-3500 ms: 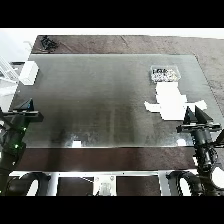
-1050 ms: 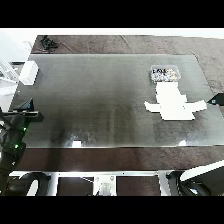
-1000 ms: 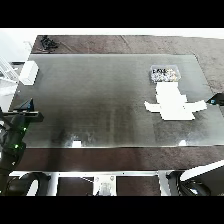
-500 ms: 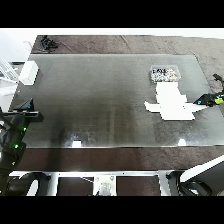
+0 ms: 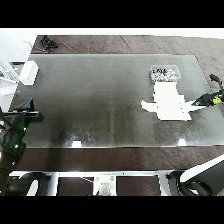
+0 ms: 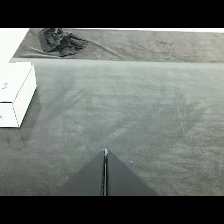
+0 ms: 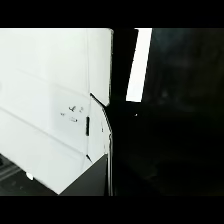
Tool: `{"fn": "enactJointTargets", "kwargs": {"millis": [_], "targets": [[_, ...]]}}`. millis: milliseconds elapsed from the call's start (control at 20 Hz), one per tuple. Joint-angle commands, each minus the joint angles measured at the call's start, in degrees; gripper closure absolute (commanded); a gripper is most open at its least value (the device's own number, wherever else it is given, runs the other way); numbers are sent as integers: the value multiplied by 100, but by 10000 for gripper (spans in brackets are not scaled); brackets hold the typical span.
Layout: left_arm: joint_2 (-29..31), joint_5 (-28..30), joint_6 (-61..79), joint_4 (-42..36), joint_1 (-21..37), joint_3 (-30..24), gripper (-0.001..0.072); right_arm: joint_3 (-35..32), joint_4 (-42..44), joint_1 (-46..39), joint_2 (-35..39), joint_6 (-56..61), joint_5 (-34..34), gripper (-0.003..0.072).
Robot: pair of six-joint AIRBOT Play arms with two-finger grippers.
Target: Fold the box and place the chain.
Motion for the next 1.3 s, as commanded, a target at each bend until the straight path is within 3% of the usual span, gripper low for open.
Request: {"fn": "enactJointTargets", "kwargs": {"millis": [0,150,250,400,500,600,950,1250], "targets": [[4,2,2,2,7,-2,688,-133,752,26,114,-42,391,679],[4,2,0,2,7,-2,689,-903,927,166,623,-68,240,679],[4,0,2,2,7,-2,688,-1759,1025,369,1130,-87,-223,679],[4,0,2,2,7,-2,688,-3034,1886,944,1838,-153,-1069,679],[4,0,2,2,7,-2,688,-3497,2387,1521,2083,-149,-1169,679],[4,0,2,2,7,-2,689,-3609,2730,2205,2142,-50,-1475,679],[4,0,2,2,7,-2,689,-3598,3108,4009,2138,542,-3742,679],[4,0,0,2,7,-2,689,-3451,2918,4509,1816,758,-4074,679]]}}
